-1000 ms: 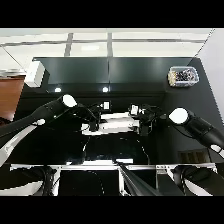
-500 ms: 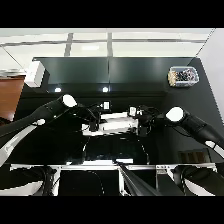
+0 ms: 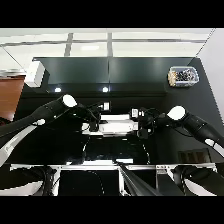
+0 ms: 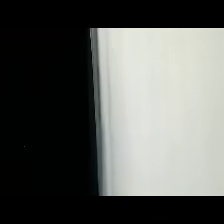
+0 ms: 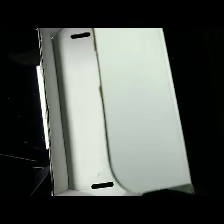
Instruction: Fold the box and place the chain.
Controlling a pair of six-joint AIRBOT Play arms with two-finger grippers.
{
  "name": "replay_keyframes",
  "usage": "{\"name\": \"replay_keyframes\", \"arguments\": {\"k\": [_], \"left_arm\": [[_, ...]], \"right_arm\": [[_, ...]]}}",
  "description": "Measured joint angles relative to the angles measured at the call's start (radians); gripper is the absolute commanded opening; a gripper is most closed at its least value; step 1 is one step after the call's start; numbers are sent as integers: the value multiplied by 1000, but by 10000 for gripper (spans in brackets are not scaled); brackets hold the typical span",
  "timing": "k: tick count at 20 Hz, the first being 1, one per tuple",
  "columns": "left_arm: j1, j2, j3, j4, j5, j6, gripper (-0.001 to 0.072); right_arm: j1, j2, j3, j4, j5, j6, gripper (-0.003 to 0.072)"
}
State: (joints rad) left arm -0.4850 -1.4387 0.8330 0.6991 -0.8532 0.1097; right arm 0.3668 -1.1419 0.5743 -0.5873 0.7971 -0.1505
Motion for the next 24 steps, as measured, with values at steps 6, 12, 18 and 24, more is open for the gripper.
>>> {"name": "replay_keyframes", "arguments": {"k": [6, 12, 18, 24], "left_arm": [[0, 0, 0, 0, 1, 0, 24], [0, 0, 0, -1, 4, 0, 24], [0, 0, 0, -2, 3, -4, 24], [0, 0, 0, -2, 3, -7, 25]], "right_arm": [[-3, -14, -40, 20, -14, -84, 667], [-3, -61, -45, 69, -36, -176, 665], [-3, -97, -44, 74, -52, -174, 666], [22, -113, -39, 35, -78, -128, 665]]}}
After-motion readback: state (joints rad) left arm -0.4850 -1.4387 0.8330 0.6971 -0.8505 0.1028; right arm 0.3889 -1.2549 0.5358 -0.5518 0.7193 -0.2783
